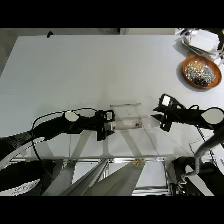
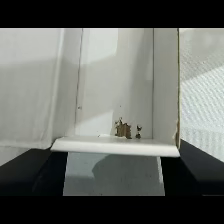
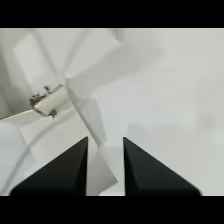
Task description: Fold the box and place the chain.
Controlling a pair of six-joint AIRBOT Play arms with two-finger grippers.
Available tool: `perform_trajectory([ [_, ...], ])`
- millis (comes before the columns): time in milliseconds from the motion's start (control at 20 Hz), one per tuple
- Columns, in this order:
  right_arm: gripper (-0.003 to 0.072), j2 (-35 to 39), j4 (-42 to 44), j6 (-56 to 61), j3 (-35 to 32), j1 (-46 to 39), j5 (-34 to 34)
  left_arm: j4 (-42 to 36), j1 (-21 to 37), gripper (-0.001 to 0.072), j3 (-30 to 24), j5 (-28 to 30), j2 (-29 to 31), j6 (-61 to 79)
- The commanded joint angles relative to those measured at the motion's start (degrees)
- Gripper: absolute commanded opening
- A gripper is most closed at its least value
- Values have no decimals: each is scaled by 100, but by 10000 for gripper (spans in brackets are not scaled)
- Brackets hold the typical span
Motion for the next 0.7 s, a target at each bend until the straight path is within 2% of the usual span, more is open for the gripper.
perform_trajectory([
  [0,54,120,-942,3163,-4,-297,-354,2,-2,252,-2,-2,-2,0],
  [50,18,87,-1373,4096,-15,-297,-466,2,-2,252,-2,0,-2,0],
  [100,18,28,-1668,4688,-31,-297,-494,2,-2,252,-2,-4,-2,0],
  [200,18,-166,-1897,5071,-55,-297,-463,0,-2,252,-2,-2,-2,-2],
  [350,15,-608,-1773,5014,-55,-297,-337,2,-2,252,-2,-2,-2,0],
  [550,15,-1047,-634,3672,-55,-9,-48,2,-2,252,-2,-4,-2,0],
  [650,15,-1274,-424,3624,-55,184,33,2,-2,252,-2,-4,-2,0],
])
